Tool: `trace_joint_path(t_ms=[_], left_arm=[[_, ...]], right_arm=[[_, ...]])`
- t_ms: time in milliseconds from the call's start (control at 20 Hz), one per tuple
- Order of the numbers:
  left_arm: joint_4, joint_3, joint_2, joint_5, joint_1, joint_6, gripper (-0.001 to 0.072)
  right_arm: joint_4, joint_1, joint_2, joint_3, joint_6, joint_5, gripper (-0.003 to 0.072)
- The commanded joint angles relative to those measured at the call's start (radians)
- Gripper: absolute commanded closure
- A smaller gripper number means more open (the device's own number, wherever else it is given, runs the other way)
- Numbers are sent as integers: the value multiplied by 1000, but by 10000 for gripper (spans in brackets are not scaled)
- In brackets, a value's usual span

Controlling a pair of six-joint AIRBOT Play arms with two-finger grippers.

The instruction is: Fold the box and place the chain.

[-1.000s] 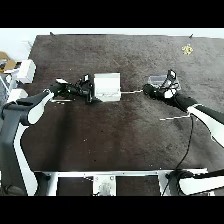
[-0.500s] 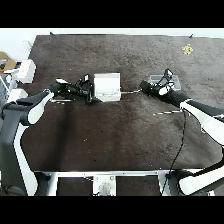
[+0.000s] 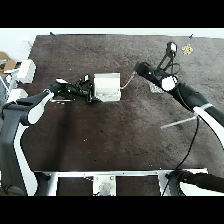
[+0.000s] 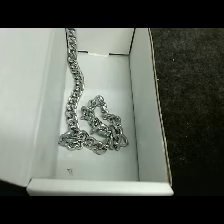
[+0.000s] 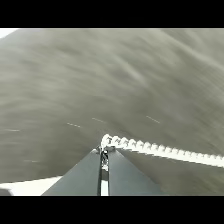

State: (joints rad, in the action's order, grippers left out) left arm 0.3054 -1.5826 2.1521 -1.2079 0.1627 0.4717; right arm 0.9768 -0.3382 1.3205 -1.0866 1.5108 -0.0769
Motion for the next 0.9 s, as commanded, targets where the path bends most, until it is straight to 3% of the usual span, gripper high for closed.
trace_joint_path(t_ms=[0,300,800,850], left_arm=[[0,0,0,0,1,0,435],[0,0,0,0,1,0,435],[0,0,0,0,1,0,435],[0,0,0,0,1,0,435]], right_arm=[[90,-135,-116,-46,1,75,686],[153,-282,-99,-117,2,104,686],[134,-268,131,42,109,3,683],[135,-257,134,47,109,-11,535]])
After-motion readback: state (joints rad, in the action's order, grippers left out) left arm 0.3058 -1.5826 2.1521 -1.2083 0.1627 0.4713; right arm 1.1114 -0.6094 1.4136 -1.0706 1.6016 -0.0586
